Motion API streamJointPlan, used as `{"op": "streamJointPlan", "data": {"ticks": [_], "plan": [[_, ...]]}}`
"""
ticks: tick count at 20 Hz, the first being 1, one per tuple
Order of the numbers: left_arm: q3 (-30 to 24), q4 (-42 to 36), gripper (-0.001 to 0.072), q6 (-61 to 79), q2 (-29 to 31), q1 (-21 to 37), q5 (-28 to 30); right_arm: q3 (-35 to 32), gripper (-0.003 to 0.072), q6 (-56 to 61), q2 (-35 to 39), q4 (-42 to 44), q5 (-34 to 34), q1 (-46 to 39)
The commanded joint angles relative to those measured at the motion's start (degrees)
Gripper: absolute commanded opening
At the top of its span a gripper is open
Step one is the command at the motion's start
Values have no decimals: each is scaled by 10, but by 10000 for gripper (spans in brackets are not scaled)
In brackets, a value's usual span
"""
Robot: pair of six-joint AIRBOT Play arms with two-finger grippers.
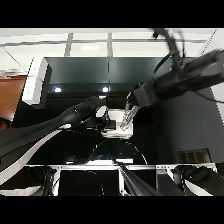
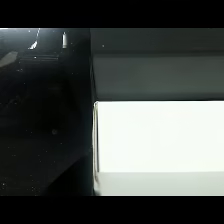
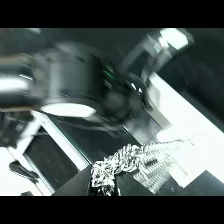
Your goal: Fold the box and place the chain.
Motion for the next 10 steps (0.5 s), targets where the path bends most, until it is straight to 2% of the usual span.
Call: {"op": "streamJointPlan", "data": {"ticks": [1, 7, 10], "plan": [[0, 0, 27, 0, 0, 2, 0, -99, 18, 2, 4, -5, -52, 5], [0, 0, 28, 0, 0, 2, 0, -247, 18, 5, 2, -5, -221, 47], [0, 0, 28, 0, 0, 2, 0, -289, 18, 5, 1, -8, -259, 53]]}}
